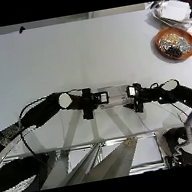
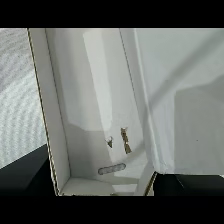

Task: Fold the box and place the chain.

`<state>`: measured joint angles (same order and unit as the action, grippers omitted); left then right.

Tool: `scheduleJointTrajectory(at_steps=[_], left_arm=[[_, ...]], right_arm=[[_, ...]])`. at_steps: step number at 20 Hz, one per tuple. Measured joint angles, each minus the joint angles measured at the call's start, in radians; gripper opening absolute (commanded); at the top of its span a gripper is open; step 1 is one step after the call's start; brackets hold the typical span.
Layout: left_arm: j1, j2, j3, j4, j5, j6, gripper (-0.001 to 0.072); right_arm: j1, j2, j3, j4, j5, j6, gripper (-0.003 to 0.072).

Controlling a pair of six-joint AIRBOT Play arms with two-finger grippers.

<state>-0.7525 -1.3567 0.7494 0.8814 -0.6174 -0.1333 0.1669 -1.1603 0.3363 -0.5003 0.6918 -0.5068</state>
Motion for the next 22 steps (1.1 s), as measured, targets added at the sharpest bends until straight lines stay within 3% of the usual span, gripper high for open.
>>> scheduleJointTrajectory(at_steps=[7,12,15,17,20,22], left_arm=[[-0.037,-0.011,0.000,-0.038,0.077,0.006,0.0030],[-0.063,-0.041,0.000,-0.072,0.100,0.006,0.0231],[-0.069,-0.050,0.000,-0.080,0.112,0.006,0.0231],[-0.070,-0.052,0.000,-0.084,0.116,0.006,0.0208],[-0.068,-0.054,0.000,-0.088,0.115,0.001,0.0007],[-0.051,-0.045,0.000,-0.079,0.093,-0.026,0.0008]], right_arm=[[0.000,0.000,0.000,0.000,0.000,0.000,0.0401],[0.000,0.000,0.000,0.000,0.000,0.000,0.0401],[0.000,0.000,0.000,0.000,0.001,0.000,0.0401],[0.000,0.000,0.000,0.000,0.001,0.000,0.0401],[0.000,0.000,0.000,0.000,0.001,0.000,0.0401],[0.000,0.000,0.000,0.000,0.000,0.000,0.0401]])
